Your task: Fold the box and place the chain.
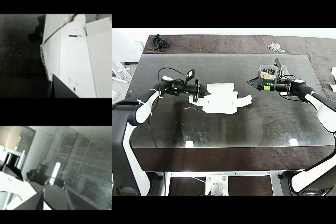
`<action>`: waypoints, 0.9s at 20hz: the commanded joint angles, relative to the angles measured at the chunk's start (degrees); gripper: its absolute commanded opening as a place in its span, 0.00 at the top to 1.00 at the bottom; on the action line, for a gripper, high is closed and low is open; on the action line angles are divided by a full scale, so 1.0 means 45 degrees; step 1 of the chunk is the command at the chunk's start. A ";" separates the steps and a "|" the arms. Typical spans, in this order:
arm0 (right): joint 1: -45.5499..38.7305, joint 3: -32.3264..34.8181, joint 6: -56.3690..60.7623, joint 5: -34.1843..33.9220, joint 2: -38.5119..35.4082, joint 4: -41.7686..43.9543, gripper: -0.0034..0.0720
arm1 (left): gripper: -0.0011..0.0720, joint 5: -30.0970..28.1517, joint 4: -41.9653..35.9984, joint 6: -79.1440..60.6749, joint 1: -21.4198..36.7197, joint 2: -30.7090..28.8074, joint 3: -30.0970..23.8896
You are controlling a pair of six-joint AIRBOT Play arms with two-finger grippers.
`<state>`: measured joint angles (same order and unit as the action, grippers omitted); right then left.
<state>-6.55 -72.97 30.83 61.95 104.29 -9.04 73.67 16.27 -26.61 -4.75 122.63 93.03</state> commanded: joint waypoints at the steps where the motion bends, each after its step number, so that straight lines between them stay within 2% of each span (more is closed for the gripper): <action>1: 0.0015 0.0000 -0.0005 0.0005 0.0005 0.0005 0.50 | 0.96 -0.0034 -0.0083 0.0015 0.0000 0.0005 0.0000; 8: 0.0010 0.0005 -0.0005 0.0068 0.0005 -0.0005 0.50 | 0.96 0.0855 -0.0015 0.0015 0.0053 0.0005 0.0000; 14: 0.0010 0.0000 -0.0112 0.0141 0.0005 -0.0044 0.50 | 0.96 0.0806 0.0000 0.0010 0.0053 0.0005 0.0000; 15: 0.0015 0.0000 -0.0714 0.0141 -0.0005 -0.0015 0.45 | 0.96 0.0806 0.0000 0.0010 0.0053 0.0005 0.0000; 16: 0.0015 0.0000 -0.1064 0.0141 -0.0010 0.0160 0.26 | 0.96 0.0811 0.0000 0.0010 0.0053 0.0005 0.0000; 18: 0.0029 0.0005 -0.1797 0.0423 -0.0141 0.0597 0.25 | 0.96 0.0811 0.0000 0.0010 0.0053 0.0005 0.0000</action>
<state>-6.52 -72.97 27.07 62.65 104.14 -8.25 77.14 16.40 -26.57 -4.56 122.69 93.01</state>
